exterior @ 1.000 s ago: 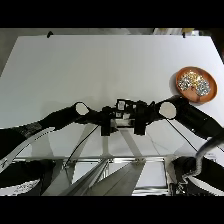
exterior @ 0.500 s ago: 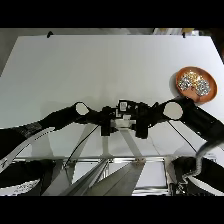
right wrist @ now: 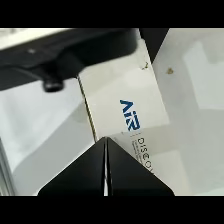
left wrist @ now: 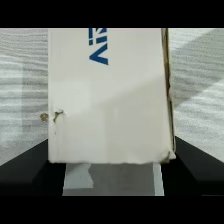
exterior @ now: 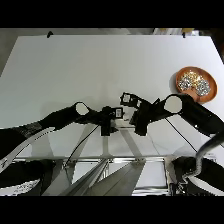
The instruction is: Fold the box and place the chain.
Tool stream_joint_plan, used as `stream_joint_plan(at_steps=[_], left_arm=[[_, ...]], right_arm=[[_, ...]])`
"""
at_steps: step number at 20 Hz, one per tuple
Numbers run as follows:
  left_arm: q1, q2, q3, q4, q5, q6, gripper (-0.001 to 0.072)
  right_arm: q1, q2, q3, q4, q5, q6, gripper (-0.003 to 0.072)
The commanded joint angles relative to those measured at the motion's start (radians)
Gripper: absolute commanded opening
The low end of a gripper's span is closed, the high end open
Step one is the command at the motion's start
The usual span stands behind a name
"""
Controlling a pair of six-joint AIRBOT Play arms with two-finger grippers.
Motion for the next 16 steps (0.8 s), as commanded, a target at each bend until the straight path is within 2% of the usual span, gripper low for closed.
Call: stream_joint_plan(at_steps=[1, 8, 11, 14, 16], left_arm=[[-0.001, 0.001, 0.000, 0.000, 0.000, 0.000, 0.0208], [-0.001, 0.001, 0.000, 0.000, 0.000, 0.000, 0.0208], [-0.001, 0.001, 0.000, 0.000, 0.000, 0.000, 0.0208], [-0.001, 0.001, 0.000, 0.000, 0.000, 0.000, 0.0208], [-0.001, 0.001, 0.000, 0.000, 0.000, 0.000, 0.0208]], right_arm=[[0.003, -0.015, -0.001, 0.010, 0.053, 0.002, 0.0012], [0.026, -0.056, -0.016, 0.010, -0.005, 0.011, 0.0012], [0.027, -0.092, -0.016, 0.019, 0.011, 0.029, 0.0012], [0.050, -0.021, -0.016, 0.067, 0.021, -0.034, 0.0012], [0.047, 0.027, -0.016, 0.059, -0.028, -0.048, 0.0012]])
